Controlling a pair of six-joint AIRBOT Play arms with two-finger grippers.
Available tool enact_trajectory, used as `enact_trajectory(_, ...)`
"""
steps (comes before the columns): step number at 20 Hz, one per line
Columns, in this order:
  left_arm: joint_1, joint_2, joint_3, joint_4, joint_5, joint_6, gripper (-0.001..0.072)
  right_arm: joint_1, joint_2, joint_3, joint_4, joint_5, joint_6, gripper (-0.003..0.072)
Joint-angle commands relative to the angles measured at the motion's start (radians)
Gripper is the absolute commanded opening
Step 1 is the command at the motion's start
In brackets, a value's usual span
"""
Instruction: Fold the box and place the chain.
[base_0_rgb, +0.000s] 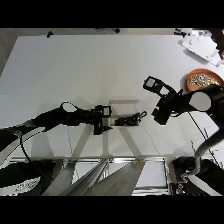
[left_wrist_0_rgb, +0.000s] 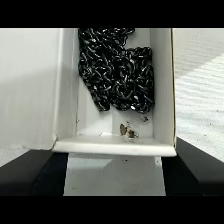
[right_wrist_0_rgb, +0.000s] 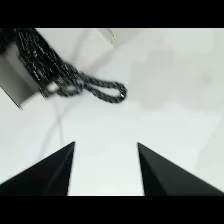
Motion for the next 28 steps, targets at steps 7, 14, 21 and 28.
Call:
enact_trajectory(7, 0.0, 0.001, 0.0, 0.0, 0.0, 0.0, 0.0319, -0.084, -0.264, -0.149, 0.267, -0.232, -0.889, 0.0559)
enact_trajectory(14, 0.0, 0.001, 0.0, 0.0, 0.0, 0.0, 0.0319, -0.022, -0.347, -0.15, 0.354, -0.298, -0.949, 0.0554)
enact_trajectory(21, 0.0, 0.001, 0.0, 0.0, 0.0, 0.0, 0.0319, -0.012, -0.349, -0.15, 0.457, -0.293, -0.944, 0.0515)
enact_trajectory(28, 0.0, 0.001, 0.0, 0.0, 0.0, 0.0, 0.0319, -0.012, -0.346, -0.15, 0.362, -0.222, -0.787, 0.0155)
